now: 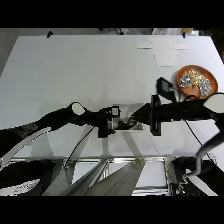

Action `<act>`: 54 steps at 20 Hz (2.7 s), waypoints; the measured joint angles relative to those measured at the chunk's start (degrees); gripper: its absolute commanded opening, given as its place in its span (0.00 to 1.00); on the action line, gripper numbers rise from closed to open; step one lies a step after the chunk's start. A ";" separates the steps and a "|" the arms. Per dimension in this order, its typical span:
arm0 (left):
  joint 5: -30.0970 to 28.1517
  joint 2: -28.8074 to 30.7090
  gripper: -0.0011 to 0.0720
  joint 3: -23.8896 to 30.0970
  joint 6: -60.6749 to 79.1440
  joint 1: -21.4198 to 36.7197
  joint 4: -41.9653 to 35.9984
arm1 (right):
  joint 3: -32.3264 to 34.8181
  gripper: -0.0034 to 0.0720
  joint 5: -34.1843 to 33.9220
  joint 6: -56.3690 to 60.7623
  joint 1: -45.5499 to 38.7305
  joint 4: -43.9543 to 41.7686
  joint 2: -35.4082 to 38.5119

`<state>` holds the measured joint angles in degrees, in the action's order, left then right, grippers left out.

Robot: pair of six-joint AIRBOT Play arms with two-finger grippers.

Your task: Fold the box and place the chain.

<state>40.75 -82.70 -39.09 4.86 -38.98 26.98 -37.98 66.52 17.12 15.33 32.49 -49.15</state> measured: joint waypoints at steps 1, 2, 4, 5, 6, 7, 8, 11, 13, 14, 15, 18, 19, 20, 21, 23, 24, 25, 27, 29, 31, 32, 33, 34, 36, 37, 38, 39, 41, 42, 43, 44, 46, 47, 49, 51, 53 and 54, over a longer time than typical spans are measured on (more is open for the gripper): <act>0.00 0.00 0.36 0.00 0.00 0.00 0.00 | 0.00 0.07 -0.26 0.61 0.22 1.31 -1.90; 0.00 0.00 0.36 0.00 0.00 0.00 0.00 | 0.00 0.07 -0.50 0.94 0.44 2.16 -3.85; 0.00 0.00 0.36 0.00 0.00 0.00 0.00 | 0.09 0.07 -1.16 1.38 0.94 3.58 -7.19; 0.00 0.00 0.36 0.00 0.00 0.00 0.00 | 0.17 0.07 -1.44 1.57 1.36 3.93 -8.66; 0.00 0.00 0.36 0.02 0.00 -0.02 -0.02 | 0.26 0.13 -1.64 1.99 1.92 4.63 -10.08; 0.00 0.00 0.36 0.02 0.02 0.00 0.00 | 0.37 0.23 -2.29 2.56 2.60 5.38 -11.19; 0.00 0.00 0.36 0.00 0.02 0.00 0.00 | 0.44 0.29 -2.86 3.32 3.28 6.45 -12.04; 0.00 0.00 0.36 0.00 0.02 0.00 0.00 | 0.48 0.31 -4.66 5.97 4.44 9.18 -13.20; 0.00 0.00 0.36 0.00 0.00 0.00 0.00 | -0.26 0.29 -4.87 7.02 4.68 10.14 -12.63; 0.00 0.00 0.36 0.00 0.02 0.00 0.00 | -1.22 0.25 -4.76 7.30 4.46 10.40 -11.93; 0.00 0.00 0.36 0.00 0.00 0.00 0.00 | -2.47 0.25 -4.11 7.58 3.89 10.86 -11.15; 0.00 0.00 0.36 0.00 0.02 0.00 0.00 | -8.04 0.25 -3.17 9.03 -0.20 11.89 -8.66; 0.00 0.00 0.36 0.02 0.00 0.00 0.00 | -9.81 0.16 -3.50 10.38 -2.25 12.44 -8.15; 0.00 0.00 0.36 0.00 0.00 -0.02 0.00 | -11.06 0.07 -4.09 11.85 -4.22 13.53 -7.80; 0.00 0.00 0.36 0.00 0.02 0.00 0.00 | -12.02 0.07 -5.03 13.77 -6.27 15.19 -7.67; 0.00 0.00 0.36 0.00 0.00 0.00 0.00 | -13.16 0.07 -6.93 16.98 -9.22 20.52 -8.37; 0.00 0.00 0.36 0.00 0.02 0.00 0.00 | -13.51 0.07 -7.58 18.08 -10.05 23.63 -9.22; 0.00 0.00 0.36 0.00 0.00 0.00 0.00 | -13.79 0.07 -8.63 19.12 -10.62 26.82 -10.47; 0.00 0.00 0.36 0.02 0.00 0.00 0.00 | -14.10 0.37 -10.16 19.54 -10.71 31.61 -13.62; 0.00 0.00 0.36 0.00 0.00 0.00 0.00 | -14.23 0.50 -11.10 16.61 -9.62 34.38 -17.35; 0.00 0.00 0.36 0.02 0.00 0.00 0.00 | -14.29 0.47 -11.45 11.02 -8.11 35.98 -21.09; 0.00 0.00 0.36 0.00 0.00 -0.02 0.00 | -14.23 0.41 -11.41 8.02 -7.39 36.61 -22.97; 0.00 0.00 0.36 0.00 0.02 0.00 0.00 | -14.23 0.39 -11.39 5.51 -6.88 37.00 -24.50; 0.00 0.00 0.36 0.00 0.00 0.00 0.00 | -14.21 0.35 -11.32 3.23 -6.49 37.57 -25.99; 0.00 0.00 0.36 0.00 0.00 0.00 -0.02 | -14.08 0.35 -10.95 0.22 -6.05 39.28 -28.11; 0.00 0.00 0.36 0.00 0.02 -0.02 0.00 | -13.92 0.35 -10.95 -0.87 -5.92 40.33 -28.94; 0.00 0.00 0.36 0.02 0.02 0.00 0.00 | -13.66 0.35 -10.73 -1.90 -5.81 41.27 -29.53; 0.00 0.00 0.36 0.00 0.00 0.00 0.00 | -13.29 0.35 -10.75 -2.73 -5.73 41.92 -29.97; 0.00 0.00 0.36 0.00 0.02 0.00 0.00 | -12.22 0.33 -10.62 -5.31 -5.66 42.95 -30.51; 0.00 0.00 0.36 0.00 0.02 0.00 0.00 | -11.63 0.33 -10.58 -6.56 -5.62 43.28 -30.69; 0.00 0.00 0.36 0.00 0.02 0.00 -0.02 | -11.23 0.33 -10.75 -7.37 -5.60 43.47 -30.80; 0.00 0.00 0.36 0.02 0.00 0.00 0.00 | -10.91 0.33 -11.23 -8.11 -5.60 43.63 -30.86; 0.00 0.00 0.36 0.00 0.02 0.00 0.00 | -10.49 0.33 -12.11 -9.01 -5.60 43.78 -31.04; 0.00 0.00 0.36 0.00 0.02 0.00 -0.02 | -10.40 0.28 -12.39 -9.27 -5.60 43.74 -31.04; 0.00 0.00 0.36 0.02 0.02 0.00 0.00 | -10.29 0.28 -12.83 -9.53 -5.60 43.63 -31.21; 0.00 0.00 0.36 0.00 0.02 0.00 0.00 | -10.21 0.15 -12.94 -9.79 -5.60 43.60 -31.43; 0.00 0.00 0.36 0.02 0.02 0.00 0.00 | -10.19 0.07 -13.05 -9.92 -5.60 43.50 -31.58; 0.00 0.00 0.36 0.00 0.02 0.00 -0.02 | -10.16 0.07 -12.83 -9.94 -5.60 43.47 -31.61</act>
<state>40.75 -82.70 -39.09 4.89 -38.98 26.96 -48.14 53.69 7.18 9.74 75.96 -80.75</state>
